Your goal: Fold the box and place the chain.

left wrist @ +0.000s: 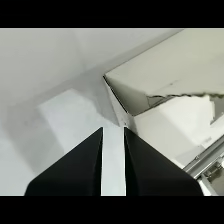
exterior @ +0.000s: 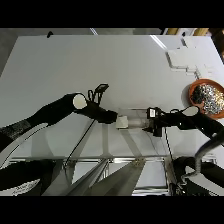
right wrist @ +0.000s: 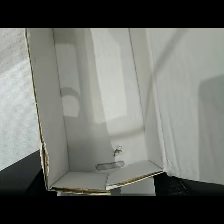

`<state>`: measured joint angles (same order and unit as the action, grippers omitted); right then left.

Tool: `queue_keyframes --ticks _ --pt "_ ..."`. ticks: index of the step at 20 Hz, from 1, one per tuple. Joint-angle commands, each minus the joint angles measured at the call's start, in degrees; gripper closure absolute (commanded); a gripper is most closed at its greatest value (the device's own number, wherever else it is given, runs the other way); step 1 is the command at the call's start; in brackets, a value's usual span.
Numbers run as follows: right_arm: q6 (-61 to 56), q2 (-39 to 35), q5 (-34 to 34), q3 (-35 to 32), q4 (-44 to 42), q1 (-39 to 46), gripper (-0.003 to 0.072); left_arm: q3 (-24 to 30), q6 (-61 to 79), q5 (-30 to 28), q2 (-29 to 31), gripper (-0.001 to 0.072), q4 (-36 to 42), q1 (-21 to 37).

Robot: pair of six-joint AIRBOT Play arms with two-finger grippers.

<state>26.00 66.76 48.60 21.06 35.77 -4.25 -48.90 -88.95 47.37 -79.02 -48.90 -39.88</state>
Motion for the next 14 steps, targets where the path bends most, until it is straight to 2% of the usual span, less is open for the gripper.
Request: queue_keyframes --ticks 1,6,10,11,14 --pt "0.0 0.0 0.0 0.0 0.0 0.0 0.0330 -0.2 0.0 -0.5 0.4 0.0557 0.9 -0.9" --pt "0.0 0.0 0.0 0.0 0.0 0.0 0.0330 -0.3 0.0 -0.4 0.7 0.0556 0.9 -1.1" --pt "0.0 0.0 0.0 0.0 0.0 0.0 0.0330 -0.3 0.0 -0.5 0.7 0.0525 0.9 -1.0" --pt "0.0 0.0 0.0 0.0 0.0 0.0 0.0330 -0.3 -0.1 -0.5 0.7 0.0493 0.9 -0.8" --pt "0.0 0.0 0.0 0.0 0.0 0.0 0.0330 -0.3 -0.1 -0.4 0.7 0.0479 0.9 -0.8"
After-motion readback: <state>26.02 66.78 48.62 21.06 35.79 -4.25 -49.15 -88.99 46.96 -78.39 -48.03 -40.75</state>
